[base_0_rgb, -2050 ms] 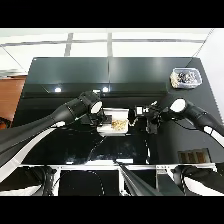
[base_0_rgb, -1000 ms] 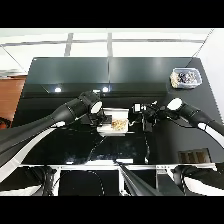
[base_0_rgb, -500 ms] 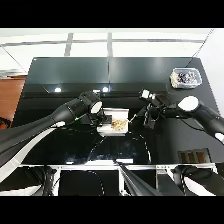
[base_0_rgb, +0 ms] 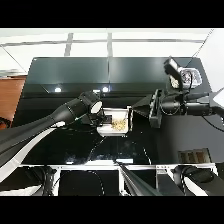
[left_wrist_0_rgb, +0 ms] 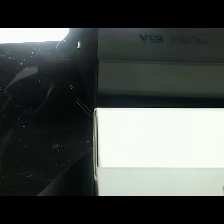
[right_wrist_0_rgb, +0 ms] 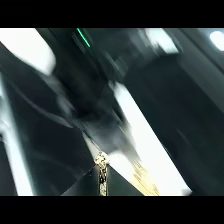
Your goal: Fold the box and place the chain.
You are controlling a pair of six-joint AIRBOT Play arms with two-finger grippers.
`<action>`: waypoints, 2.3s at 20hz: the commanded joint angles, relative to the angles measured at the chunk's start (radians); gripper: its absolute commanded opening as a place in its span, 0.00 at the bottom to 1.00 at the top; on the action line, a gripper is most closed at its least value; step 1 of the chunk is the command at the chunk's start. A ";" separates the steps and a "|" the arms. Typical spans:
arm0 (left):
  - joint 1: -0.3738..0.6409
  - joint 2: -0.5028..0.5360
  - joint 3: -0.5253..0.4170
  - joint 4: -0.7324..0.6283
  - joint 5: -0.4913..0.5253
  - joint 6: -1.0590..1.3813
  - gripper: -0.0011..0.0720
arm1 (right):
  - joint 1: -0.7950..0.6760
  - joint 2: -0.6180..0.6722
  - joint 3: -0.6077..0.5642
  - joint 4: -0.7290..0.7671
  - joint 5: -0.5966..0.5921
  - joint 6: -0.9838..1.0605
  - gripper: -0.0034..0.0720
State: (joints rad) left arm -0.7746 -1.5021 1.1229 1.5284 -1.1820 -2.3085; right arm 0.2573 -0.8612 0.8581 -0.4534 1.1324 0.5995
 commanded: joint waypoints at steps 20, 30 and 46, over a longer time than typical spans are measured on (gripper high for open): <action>0.000 0.000 0.000 -0.005 -0.008 0.000 0.06 | -0.067 -0.115 -0.024 -0.142 -0.044 0.116 0.43; -0.020 -0.001 0.001 -0.023 0.092 -0.106 0.06 | -0.220 -0.090 -0.025 -0.214 -0.013 0.114 0.43; 0.265 0.445 -0.242 0.035 -0.063 0.427 0.98 | -0.220 -0.090 -0.025 -0.213 -0.131 0.114 0.43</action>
State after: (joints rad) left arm -0.6754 -1.1805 1.0035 1.6318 -1.2148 -2.0716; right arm 0.0376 -0.9516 0.8326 -0.6662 1.0294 0.7136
